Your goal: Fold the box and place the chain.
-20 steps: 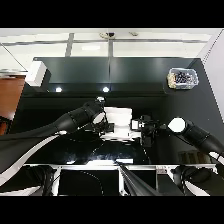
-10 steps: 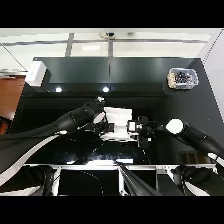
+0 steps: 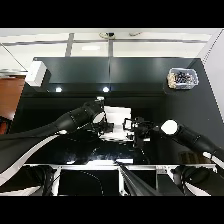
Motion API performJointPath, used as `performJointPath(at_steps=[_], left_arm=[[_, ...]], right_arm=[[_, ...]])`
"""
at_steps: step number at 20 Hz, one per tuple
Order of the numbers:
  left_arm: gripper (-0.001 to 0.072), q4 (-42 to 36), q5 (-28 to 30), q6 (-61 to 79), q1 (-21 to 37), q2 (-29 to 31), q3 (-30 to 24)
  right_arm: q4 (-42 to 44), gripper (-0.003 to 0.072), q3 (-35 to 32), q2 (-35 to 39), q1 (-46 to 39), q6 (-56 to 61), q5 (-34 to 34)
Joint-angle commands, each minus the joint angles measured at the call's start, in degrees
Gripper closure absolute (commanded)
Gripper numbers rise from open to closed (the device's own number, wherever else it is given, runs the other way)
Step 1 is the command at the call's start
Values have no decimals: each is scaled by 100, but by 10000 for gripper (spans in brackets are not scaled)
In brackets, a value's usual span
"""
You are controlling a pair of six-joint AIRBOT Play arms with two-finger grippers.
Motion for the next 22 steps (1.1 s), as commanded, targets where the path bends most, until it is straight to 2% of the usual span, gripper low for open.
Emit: performJointPath(at_steps=[1, 2, 3, 4, 5, 7, 8, 9, 10, 12, 14, 16, 19, 21, 22], left_arm=[[682, -4, 24, 2, -4, -4, 0], [681, -4, 24, 2, -4, -4, 0], [681, -7, 24, 0, -4, -4, 0], [681, -7, 24, 2, -4, -4, 0], [682, -7, 22, 2, -4, -4, 0], [682, -7, 24, 2, -4, -4, 0], [682, -4, 24, 2, -4, -4, 0], [681, -4, 24, 2, -4, -4, 0], [681, -4, 22, 2, -4, -4, 0], [680, -7, 20, 2, -4, -4, 0], [680, -4, -15, 2, -2, -4, 0], [680, -2, -24, 2, 0, -4, 0], [681, -2, -28, 2, 0, -4, 0], [681, -2, -59, 2, 0, -4, 0], [681, -2, -66, 2, 0, -4, 0]], right_arm=[[28, 372, 2, -26, 22, 15, -133], [31, 266, 2, -26, 22, 17, -133], [31, 216, 2, -26, 22, 17, -136], [26, 260, 2, -26, 22, 15, -136], [11, 445, 2, -26, 22, 17, -136], [11, 308, 2, -26, 22, 17, -179], [-13, 475, 2, -15, -9, 20, -168], [-74, 559, 4, 46, -63, 111, -111], [-275, 634, 7, 225, -175, 625, 15], [-734, 634, 7, 732, -501, 2232, 463], [-1279, 634, 7, 1386, -953, 3501, 1196], [-1488, 634, 7, 2039, -1622, 5272, 1941], [-1694, 634, -2, 2361, -2815, 7149, 2992], [-1862, 635, -184, 2337, -3429, 8327, 2999], [-1904, 634, -400, 2337, -3659, 8946, 2796]])
